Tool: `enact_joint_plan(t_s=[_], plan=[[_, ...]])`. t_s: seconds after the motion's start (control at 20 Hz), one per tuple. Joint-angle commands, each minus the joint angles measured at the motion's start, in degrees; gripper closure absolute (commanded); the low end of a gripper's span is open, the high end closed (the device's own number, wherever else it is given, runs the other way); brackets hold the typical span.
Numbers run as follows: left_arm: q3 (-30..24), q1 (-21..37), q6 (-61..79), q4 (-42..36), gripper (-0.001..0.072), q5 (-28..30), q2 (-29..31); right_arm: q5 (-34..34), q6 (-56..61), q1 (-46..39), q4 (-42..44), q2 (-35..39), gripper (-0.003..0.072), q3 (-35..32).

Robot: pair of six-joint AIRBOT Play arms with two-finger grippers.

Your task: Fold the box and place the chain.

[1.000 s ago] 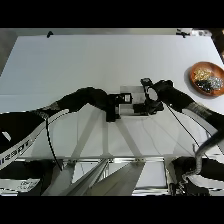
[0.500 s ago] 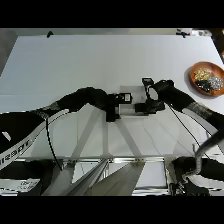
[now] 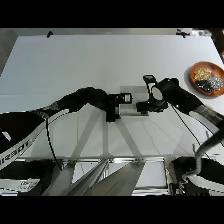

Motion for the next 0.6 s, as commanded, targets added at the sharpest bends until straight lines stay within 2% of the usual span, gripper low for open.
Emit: enact_joint_plan(t_s=[0.0,0.15,0.3,0.4,0.55], plan=[[0.0,0.0,0.0,0.0,0.0314,0.0,0.0,3.7,-2.8,0.0,-4.9,4.5,0.0186,0.0],[0.0,0.0,0.0,0.0,0.0314,0.0,0.0,2.4,-5.0,0.0,-6.5,11.5,0.0186,0.0],[0.0,0.0,0.0,0.0,0.0314,0.0,0.0,0.3,-4.9,-1.6,-18.6,19.0,0.0185,0.0],[0.0,0.0,0.0,0.0,0.0314,0.0,0.0,-3.5,-4.4,-9.1,-22.8,21.7,0.0185,0.0],[0.0,0.0,0.0,0.0,0.0314,0.0,0.0,-12.5,-9.2,-27.7,-19.8,19.5,0.0185,0.0]])
